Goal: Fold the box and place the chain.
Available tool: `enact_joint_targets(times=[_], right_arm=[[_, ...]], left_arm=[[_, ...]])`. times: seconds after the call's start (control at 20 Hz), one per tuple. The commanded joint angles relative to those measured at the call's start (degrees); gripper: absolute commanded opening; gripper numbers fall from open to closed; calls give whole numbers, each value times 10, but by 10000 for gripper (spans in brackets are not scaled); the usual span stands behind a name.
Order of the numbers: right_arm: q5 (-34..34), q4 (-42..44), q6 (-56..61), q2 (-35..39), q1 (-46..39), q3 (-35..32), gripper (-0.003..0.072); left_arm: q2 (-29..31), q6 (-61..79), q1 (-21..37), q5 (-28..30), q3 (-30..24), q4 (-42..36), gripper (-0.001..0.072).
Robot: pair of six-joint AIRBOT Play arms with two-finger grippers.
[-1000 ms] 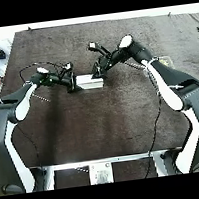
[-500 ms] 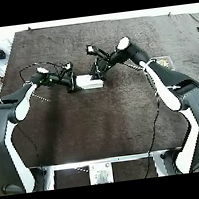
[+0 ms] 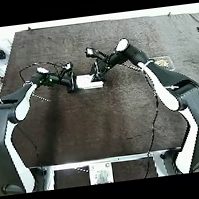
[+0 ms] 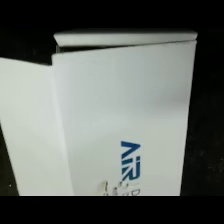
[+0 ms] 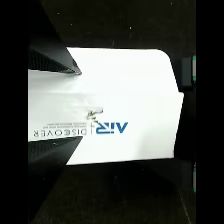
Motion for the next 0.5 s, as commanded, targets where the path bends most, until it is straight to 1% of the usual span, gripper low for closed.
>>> enact_joint_targets(times=[0.0,0.05,0.15,0.35,0.45], right_arm=[[-30,-3,-1,0,0,0,393],[-35,-3,-1,0,0,0,356],[-35,-3,-1,0,0,0,357],[29,-2,2,16,-1,0,357],[45,-2,7,28,-1,0,356]], left_arm=[[0,0,0,0,1,0,345],[0,0,0,0,1,0,345],[0,0,0,0,1,0,345],[0,0,0,0,1,0,345],[0,0,0,0,1,0,345]])
